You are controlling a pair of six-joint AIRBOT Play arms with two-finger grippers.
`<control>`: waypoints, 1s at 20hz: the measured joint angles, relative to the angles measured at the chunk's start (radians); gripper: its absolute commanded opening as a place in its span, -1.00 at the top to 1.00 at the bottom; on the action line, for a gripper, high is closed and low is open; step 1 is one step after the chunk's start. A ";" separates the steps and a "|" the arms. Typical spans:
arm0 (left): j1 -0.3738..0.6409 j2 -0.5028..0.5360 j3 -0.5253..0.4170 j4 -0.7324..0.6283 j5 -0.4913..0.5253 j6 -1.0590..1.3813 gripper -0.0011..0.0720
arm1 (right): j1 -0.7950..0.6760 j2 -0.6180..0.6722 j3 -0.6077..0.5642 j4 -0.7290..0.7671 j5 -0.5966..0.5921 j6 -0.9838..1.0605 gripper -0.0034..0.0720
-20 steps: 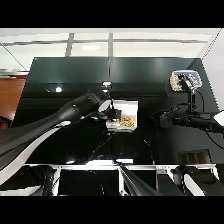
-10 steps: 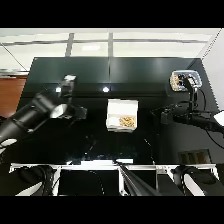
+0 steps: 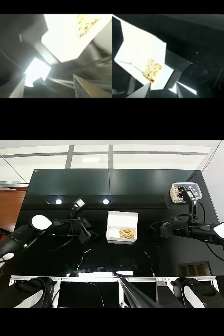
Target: Fold the box and place the chain.
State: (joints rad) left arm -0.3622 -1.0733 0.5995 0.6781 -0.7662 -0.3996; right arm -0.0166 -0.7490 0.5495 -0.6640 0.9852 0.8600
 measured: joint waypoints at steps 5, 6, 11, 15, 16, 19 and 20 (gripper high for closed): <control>-0.024 -0.167 0.074 -0.064 -0.050 0.500 -1.00 | 0.001 0.000 0.000 0.001 0.032 0.009 -0.08; -0.026 -0.211 0.093 -0.069 -0.069 0.558 -1.00 | 0.001 0.000 0.000 0.001 0.038 0.016 -0.08; -0.028 -0.341 0.161 -0.111 -0.108 0.692 -1.00 | 0.001 0.000 0.000 0.001 0.050 0.032 -0.08; -0.035 -0.381 0.183 -0.159 -0.109 0.720 -1.00 | 0.001 0.000 0.000 0.001 0.052 0.037 -0.08; -0.038 -0.386 0.185 -0.168 -0.109 0.723 -1.00 | 0.001 0.000 0.000 0.001 0.053 0.038 -0.08; -0.041 -0.394 0.190 -0.180 -0.113 0.730 -0.99 | 0.001 0.000 0.000 0.001 0.053 0.038 -0.08; -0.043 -0.396 0.191 -0.182 -0.115 0.730 -0.99 | 0.001 0.000 0.000 0.001 0.052 0.038 -0.08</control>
